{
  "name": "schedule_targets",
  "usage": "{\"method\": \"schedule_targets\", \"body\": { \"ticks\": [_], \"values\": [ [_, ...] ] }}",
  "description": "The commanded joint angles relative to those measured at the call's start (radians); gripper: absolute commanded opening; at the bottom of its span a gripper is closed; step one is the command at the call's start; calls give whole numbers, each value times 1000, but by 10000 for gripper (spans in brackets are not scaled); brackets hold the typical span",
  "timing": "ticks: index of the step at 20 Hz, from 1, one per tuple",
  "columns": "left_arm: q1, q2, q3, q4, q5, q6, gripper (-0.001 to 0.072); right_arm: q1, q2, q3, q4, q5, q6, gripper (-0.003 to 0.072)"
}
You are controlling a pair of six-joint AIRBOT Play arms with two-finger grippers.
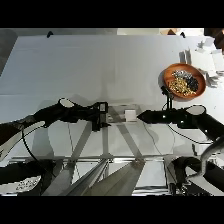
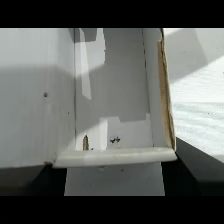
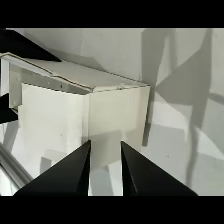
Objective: Fold the box and place the chain.
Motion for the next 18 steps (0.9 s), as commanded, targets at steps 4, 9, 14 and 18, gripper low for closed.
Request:
{"method": "schedule_targets", "body": {
  "ticks": [4, 9, 14, 18],
  "values": [
    [-1, 1, 0, -4, -2, 0, 212, 56, 2, 0, -8, -74, 1, 170],
    [-1, 1, 0, -4, -2, 0, 212, 56, 2, 0, -87, -72, 12, 177],
    [-1, 1, 0, -4, -2, 0, 212, 56, 67, 0, -96, -75, 11, 304],
    [-1, 1, 0, -4, -2, 0, 212, 56, 120, 0, -96, -74, 11, 316]
  ]
}}
